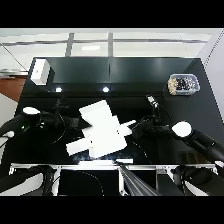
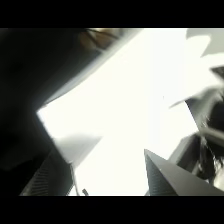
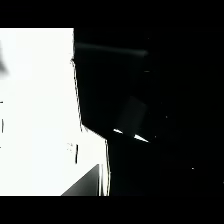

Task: Fold the box and place the chain.

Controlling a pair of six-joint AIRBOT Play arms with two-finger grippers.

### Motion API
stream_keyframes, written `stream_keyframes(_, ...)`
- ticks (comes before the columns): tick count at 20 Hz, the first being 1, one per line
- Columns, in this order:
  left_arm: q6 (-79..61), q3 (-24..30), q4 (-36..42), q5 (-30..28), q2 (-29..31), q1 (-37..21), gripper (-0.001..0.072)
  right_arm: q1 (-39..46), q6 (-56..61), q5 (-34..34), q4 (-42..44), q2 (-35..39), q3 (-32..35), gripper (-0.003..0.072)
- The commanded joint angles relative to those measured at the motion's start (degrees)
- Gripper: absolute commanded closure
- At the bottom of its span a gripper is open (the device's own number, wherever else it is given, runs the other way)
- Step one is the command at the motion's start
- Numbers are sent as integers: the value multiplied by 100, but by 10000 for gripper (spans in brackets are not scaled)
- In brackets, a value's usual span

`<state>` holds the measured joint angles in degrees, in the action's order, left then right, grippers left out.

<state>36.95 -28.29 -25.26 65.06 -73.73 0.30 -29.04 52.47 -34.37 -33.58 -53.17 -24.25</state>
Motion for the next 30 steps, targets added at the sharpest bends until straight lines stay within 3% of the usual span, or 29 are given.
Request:
stream_keyframes(1, -710, -212, 4, 546, -691, -20, 92, -7, 0, -9, -20, 4, 2, 643)
stream_keyframes(2, -730, -302, -26, 592, -848, -22, 145, -7, 2, -11, -55, 4, 2, 643)
stream_keyframes(3, -741, -387, -31, 625, -966, -20, 277, -7, 2, -11, -66, 4, 2, 643)
stream_keyframes(4, -857, -483, -31, 732, -1058, -20, 321, -7, 2, -11, -74, 4, 2, 643)
stream_keyframes(12, -890, -955, -922, 881, -1191, 584, 363, -7, 2, -7, -94, 4, 2, 643)
stream_keyframes(15, -977, -986, -925, 876, -1191, 586, 582, -7, 2, -9, -94, 4, 2, 643)
stream_keyframes(17, -977, -1003, -925, 894, -1191, 586, 651, -7, 4, -11, -92, 4, 2, 642)
stream_keyframes(18, -977, -1023, -944, 892, -1191, 586, 651, -7, 2, -35, -92, 4, 2, 643)
stream_keyframes(19, -977, -1047, -951, 887, -1191, 586, 668, -7, 2, -70, -98, 4, 2, 568)
stream_keyframes(21, -977, -1139, -990, 905, -1189, 586, 682, 4, 4, -79, -122, 4, 2, 74)
stream_keyframes(22, -984, -1196, -992, 927, -1187, 588, 682, 59, 2, -151, -251, 7, -4, -25)
stream_keyframes(24, -1292, -1333, -990, 1080, -1165, 627, 684, 391, 28, -675, -1012, 59, -153, -26)
stream_keyframes(27, -1897, -1504, -1185, 966, -879, 940, 687, 1252, 153, -2146, -2463, 164, -826, -25)
stream_keyframes(30, -2887, -1480, -1543, 262, -181, 1665, 689, 1784, -105, -3169, -3703, 208, -1408, -26)
